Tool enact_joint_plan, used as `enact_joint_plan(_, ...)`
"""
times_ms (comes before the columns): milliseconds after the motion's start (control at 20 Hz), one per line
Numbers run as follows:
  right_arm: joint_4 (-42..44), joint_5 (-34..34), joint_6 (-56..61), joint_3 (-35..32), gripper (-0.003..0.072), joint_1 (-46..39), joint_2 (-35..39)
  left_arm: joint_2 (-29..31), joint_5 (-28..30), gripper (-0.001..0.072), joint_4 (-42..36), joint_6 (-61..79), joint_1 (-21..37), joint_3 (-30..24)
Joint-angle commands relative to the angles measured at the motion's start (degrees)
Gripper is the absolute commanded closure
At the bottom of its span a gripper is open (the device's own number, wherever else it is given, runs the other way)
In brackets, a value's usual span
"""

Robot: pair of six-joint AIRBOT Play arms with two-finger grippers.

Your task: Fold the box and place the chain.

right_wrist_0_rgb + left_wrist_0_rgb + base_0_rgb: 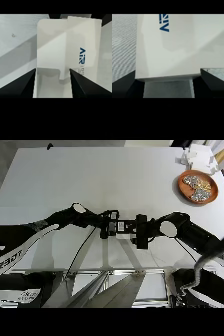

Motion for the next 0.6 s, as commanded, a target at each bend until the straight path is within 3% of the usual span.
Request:
enact_joint_plan(0, 0.44, 0.63, 0.00, -0.02, 0.0211, 0.07, 0.02, 0.00, 0.02, 0.0638, 0.00, 0.00, -0.02, 0.02)
enact_joint_plan(250, 0.39, -0.28, 0.00, -0.02, 0.0202, 0.07, 0.02, 0.00, 0.04, 0.0638, 0.00, 0.00, -0.02, 0.02)
enact_joint_plan(350, 0.37, -1.33, -0.11, -0.02, 0.0137, 0.07, 0.02, 0.00, 0.02, 0.0638, 0.00, 0.00, -0.02, 0.02)
enact_joint_plan(550, 0.04, -2.21, -0.17, -0.02, 0.0137, 0.07, 0.02, 0.00, 0.02, 0.0638, 0.00, 0.00, -0.02, 0.02)
